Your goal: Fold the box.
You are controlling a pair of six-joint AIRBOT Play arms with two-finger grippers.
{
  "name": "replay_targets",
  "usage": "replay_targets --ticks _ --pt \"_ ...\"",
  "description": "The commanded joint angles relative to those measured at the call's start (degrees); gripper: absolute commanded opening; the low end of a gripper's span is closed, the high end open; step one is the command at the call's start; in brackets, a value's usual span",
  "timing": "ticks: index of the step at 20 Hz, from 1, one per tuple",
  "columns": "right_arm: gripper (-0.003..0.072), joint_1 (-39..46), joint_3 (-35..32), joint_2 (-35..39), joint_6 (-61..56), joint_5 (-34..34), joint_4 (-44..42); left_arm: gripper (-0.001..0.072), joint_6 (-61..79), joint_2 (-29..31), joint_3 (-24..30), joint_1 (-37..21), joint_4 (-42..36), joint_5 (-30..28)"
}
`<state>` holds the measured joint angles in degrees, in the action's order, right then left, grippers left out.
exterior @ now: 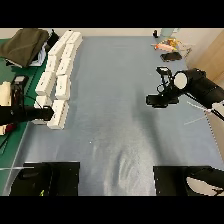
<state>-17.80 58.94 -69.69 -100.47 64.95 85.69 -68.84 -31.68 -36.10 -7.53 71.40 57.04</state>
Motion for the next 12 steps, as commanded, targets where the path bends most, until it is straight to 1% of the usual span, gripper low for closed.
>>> replay_targets --ticks 1,2,3,4,6,8,10,12 --pt "0.0007 -0.02 0.02 0.00 0.00 0.00 0.00 0.0510 -1.16 0.17 -4.24 0.87 -7.39 2.36" --pt "0.0007 -0.02 0.02 0.00 -0.02 0.00 0.00 0.0280 -0.98 -0.42 -4.42 1.95 -9.18 2.38" --pt "0.0007 -0.02 0.02 0.02 -0.02 0.00 0.00 0.0142 -1.03 -1.33 -4.48 3.39 -10.08 2.32" --pt "0.0007 -0.02 0.02 0.02 -0.02 0.00 0.00 0.0024 -1.05 -2.71 -4.63 5.40 -10.49 2.40" --pt "0.0007 -0.02 0.02 0.00 -0.02 0.00 0.00 0.0012 -1.09 -6.54 -5.60 10.14 -10.56 1.95" --pt "0.0007 -0.02 0.02 0.00 -0.02 0.00 0.00 0.0013 -1.66 -11.32 -7.91 14.73 -10.60 0.52" --pt "0.0007 -0.02 0.02 0.00 -0.02 0.00 0.00 0.0012 -1.68 -16.31 -10.51 18.29 -10.62 -0.48" --pt "0.0007 -0.02 0.02 0.02 -0.02 0.00 0.00 0.0012 -1.66 -20.31 -11.56 20.44 -11.89 -1.73"
